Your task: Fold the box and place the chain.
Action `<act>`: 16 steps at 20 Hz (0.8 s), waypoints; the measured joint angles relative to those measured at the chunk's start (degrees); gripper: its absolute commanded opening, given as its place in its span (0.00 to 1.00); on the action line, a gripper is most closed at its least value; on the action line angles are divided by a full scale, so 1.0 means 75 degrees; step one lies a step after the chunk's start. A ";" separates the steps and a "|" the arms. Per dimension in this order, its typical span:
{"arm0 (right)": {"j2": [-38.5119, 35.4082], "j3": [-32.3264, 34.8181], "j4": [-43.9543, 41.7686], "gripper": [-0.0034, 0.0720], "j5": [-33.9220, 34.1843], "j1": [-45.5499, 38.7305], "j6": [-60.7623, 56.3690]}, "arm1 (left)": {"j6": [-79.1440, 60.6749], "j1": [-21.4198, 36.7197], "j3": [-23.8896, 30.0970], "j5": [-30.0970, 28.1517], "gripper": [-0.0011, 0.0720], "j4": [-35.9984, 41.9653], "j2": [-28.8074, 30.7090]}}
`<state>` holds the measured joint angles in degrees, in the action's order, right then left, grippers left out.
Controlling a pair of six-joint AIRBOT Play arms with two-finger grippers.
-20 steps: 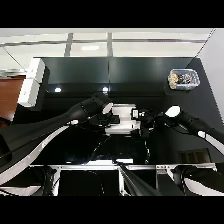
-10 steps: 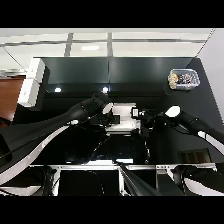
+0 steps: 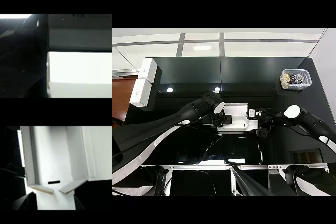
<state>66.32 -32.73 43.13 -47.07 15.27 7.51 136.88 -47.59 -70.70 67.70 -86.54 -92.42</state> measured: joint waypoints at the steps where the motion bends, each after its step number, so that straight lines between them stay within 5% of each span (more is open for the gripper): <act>1: -0.0006 0.0000 -0.0003 0.91 0.0032 -0.0006 0.0207 | -0.0003 0.0000 0.0000 0.0000 0.06 0.0000 0.0003; 5: 0.0038 0.0000 -0.0446 0.69 0.0312 -0.0017 0.1186 | -0.0009 0.0000 0.0000 0.0055 0.06 0.0003 0.0003; 7: 0.0052 0.0000 -0.0612 0.34 0.0382 -0.0017 0.1457 | -0.0029 0.0000 0.0000 0.0058 0.06 0.0003 0.0003; 16: 0.0268 0.0000 -0.1399 0.31 0.0233 0.0154 0.1539 | -0.0029 0.0000 0.0000 0.0070 0.06 0.0000 0.0003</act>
<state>68.34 -32.73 32.64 -45.32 16.43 19.05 136.66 -47.59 -70.70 68.23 -86.54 -92.40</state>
